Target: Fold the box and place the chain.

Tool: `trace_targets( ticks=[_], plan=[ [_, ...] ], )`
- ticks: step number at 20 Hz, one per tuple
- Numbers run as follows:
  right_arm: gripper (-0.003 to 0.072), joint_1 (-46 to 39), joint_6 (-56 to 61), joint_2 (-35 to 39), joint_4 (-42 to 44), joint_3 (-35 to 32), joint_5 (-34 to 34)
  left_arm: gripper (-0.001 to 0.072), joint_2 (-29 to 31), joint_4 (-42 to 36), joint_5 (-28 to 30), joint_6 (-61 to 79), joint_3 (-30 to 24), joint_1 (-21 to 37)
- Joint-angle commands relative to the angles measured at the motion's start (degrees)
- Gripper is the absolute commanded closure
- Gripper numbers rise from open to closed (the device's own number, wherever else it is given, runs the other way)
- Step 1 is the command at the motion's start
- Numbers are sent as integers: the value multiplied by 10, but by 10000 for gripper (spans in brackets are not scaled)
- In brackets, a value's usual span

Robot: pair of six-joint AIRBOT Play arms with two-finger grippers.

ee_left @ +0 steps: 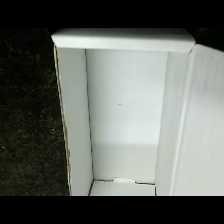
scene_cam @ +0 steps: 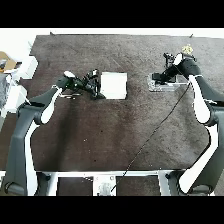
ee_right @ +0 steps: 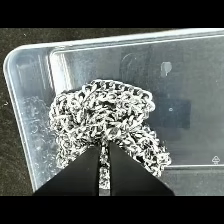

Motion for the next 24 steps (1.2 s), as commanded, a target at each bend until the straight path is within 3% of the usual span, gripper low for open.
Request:
trace_targets(
  ticks=[1,2,9,18,24],
  plan=[
    [610,1,-1,-1,0,1,5,306,0,0,0,0,0,0],
    [682,1,-1,0,0,2,8,306,0,0,0,0,0,0],
    [683,9,-16,81,-2,2,-17,306,0,0,0,0,0,0],
    [683,34,-65,236,-10,2,14,306,0,0,0,0,0,0],
    [683,34,-59,215,-62,-22,15,306,0,0,0,0,0,0]
  ],
)
